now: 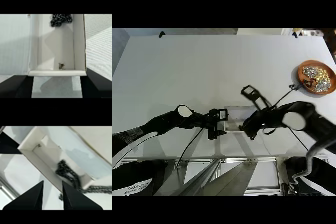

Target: Fold the box and place the chain.

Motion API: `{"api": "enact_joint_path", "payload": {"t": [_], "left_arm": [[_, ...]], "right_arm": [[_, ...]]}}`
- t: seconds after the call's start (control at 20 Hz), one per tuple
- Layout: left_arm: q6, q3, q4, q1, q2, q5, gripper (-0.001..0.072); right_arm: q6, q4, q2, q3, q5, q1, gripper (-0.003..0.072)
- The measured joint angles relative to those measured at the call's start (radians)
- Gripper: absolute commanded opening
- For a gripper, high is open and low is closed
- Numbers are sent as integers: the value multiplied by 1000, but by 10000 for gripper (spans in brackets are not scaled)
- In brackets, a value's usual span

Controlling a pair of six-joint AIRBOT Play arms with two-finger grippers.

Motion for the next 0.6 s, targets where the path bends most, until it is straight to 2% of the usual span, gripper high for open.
{"api": "enact_joint_path", "payload": {"t": [0.25, 0.45, 0.6], "left_arm": [[0, 0, 0, 0, 0, 0, 312], [0, 0, 0, 0, 0, 0, 312], [0, 0, 0, 0, 0, 0, 312]], "right_arm": [[20, -158, 106, 53, 109, -247, 265], [17, -154, 77, 8, 48, -432, 265], [-35, -103, -5, -24, -6, -470, 227]]}}
